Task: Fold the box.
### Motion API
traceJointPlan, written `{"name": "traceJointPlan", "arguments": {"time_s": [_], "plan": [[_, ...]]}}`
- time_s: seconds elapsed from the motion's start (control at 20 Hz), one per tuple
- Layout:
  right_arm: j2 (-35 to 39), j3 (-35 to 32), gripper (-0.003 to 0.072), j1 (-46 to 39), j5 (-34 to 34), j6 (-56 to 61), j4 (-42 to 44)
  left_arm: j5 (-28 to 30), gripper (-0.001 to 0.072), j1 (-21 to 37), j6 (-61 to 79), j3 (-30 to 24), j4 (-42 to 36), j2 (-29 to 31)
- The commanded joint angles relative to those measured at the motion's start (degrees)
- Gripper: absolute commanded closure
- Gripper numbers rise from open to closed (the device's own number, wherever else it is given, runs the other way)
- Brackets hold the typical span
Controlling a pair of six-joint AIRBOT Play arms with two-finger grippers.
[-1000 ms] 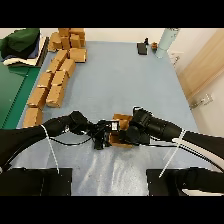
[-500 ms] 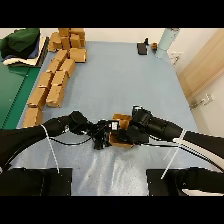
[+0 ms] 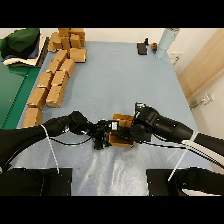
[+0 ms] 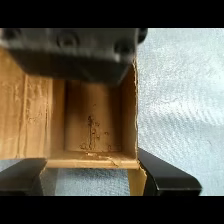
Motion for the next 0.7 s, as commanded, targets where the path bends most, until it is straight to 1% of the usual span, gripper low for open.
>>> {"name": "traceJointPlan", "arguments": {"time_s": [0.0, 0.15, 0.35, 0.5, 0.65], "plan": [[2.9, 0.0, 0.0345, -0.1, -1.3, 0.0, -0.4, 0.0, 0.0178, 0.0, 0.0, 0.0, 0.0, 0.0], [6.2, 0.0, 0.0343, -0.1, -1.9, 0.0, 0.1, 0.0, 0.0178, 0.0, 0.0, 0.0, 0.0, 0.0], [11.3, 0.0, 0.0343, -0.1, -6.2, 0.5, -0.1, 0.0, 0.0178, 0.0, 0.0, 0.0, 0.0, 0.0], [15.1, 0.0, 0.0343, -0.1, -8.7, 1.8, -2.9, 0.2, 0.0178, 0.0, 0.0, 0.0, 0.0, 0.0], [17.5, 0.0, 0.0344, -0.1, -9.0, 4.0, -7.5, 0.2, 0.0178, 0.2, 0.0, 0.0, 0.0, 0.0]]}}
